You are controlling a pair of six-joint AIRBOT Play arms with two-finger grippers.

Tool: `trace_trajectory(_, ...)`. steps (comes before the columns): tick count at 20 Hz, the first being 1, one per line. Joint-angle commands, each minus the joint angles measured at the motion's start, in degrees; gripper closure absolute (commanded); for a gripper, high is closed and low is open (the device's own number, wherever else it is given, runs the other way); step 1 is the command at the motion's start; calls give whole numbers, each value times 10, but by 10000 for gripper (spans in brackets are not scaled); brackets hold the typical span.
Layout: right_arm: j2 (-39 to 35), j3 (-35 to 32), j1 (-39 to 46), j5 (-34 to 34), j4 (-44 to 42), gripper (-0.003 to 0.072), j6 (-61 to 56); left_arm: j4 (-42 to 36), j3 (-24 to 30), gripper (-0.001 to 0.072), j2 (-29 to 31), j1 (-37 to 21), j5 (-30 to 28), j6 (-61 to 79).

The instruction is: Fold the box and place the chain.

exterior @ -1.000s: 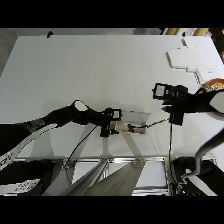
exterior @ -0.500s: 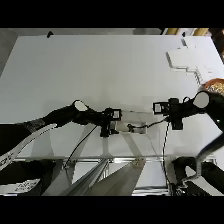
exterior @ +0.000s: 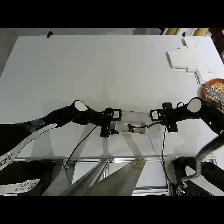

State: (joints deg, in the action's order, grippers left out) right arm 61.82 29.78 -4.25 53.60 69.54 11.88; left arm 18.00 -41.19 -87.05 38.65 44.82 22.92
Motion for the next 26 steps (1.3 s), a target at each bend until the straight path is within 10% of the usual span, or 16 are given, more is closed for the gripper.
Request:
trace_trajectory(1, 3, -8, 0, -3, -6, 487, 7, 0, 0, 319, 0, 0, 0, 0)
trace_trajectory(8, 2, -29, 0, -21, -5, 670, 6, 0, 0, 319, 0, 0, 0, 0)
trace_trajectory(13, -90, -29, 0, 34, -13, 671, -19, 0, 0, 319, 0, 0, 0, 0)
trace_trajectory(26, -256, -29, -116, 118, -350, 671, -61, 0, 0, 319, 0, 0, 0, 0)
